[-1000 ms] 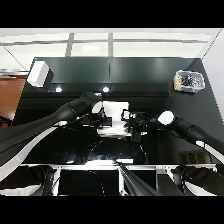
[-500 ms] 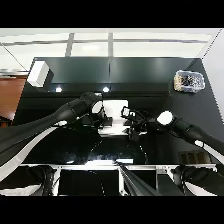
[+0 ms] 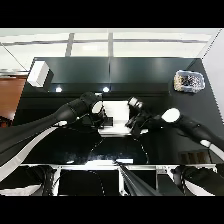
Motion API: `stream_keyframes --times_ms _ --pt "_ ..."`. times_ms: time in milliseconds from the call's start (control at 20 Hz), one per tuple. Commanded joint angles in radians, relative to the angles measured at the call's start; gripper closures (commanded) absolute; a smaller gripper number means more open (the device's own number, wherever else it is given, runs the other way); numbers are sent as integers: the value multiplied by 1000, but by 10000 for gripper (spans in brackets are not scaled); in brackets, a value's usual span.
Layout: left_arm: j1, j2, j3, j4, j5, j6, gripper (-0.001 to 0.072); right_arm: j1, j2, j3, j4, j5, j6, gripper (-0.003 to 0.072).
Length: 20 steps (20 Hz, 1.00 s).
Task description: Fold the box and place the chain.
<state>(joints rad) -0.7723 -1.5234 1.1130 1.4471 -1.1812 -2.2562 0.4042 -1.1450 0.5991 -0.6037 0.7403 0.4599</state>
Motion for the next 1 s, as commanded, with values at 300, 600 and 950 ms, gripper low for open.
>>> stream_keyframes --times_ms 300,600,950 --pt "0 0 1 6 -5 1 680 -628 183 -148 -179 236 819 669" --pt "1 0 1 7 -5 1 680 -420 36 -236 -8 200 740 669" --pt "0 0 1 6 -5 1 680 -291 -140 -90 196 280 549 549"
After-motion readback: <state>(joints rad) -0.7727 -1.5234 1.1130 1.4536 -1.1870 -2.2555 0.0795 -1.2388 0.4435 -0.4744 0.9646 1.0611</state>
